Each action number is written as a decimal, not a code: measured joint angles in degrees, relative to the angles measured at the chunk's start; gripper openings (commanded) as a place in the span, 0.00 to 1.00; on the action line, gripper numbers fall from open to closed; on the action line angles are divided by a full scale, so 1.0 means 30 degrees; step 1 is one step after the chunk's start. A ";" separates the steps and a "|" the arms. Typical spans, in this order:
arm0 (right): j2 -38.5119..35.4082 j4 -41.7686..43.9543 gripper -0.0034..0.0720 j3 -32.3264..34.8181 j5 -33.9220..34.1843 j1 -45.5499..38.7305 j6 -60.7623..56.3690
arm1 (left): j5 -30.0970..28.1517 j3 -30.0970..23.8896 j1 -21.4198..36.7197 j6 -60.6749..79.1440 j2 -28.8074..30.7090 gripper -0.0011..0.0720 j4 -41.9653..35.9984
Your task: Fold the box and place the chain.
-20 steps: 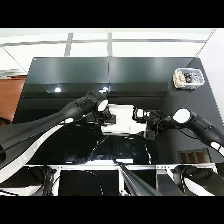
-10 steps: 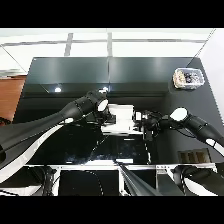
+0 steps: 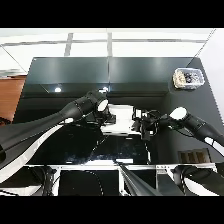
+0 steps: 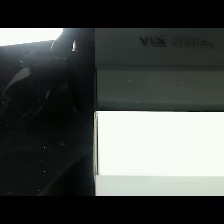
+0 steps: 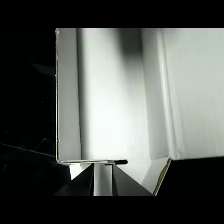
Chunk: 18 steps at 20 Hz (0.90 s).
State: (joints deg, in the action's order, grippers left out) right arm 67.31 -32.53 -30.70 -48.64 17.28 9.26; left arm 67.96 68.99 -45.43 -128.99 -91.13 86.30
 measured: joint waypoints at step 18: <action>-0.0117 -0.1617 0.67 0.0000 0.2004 0.0590 -0.1581 | -0.0051 0.0000 0.0000 -0.0007 0.0000 0.05 -0.0015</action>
State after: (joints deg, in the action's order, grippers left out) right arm 66.96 -37.39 -30.70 -42.63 19.05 4.51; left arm 67.81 68.99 -45.43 -129.01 -91.13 86.26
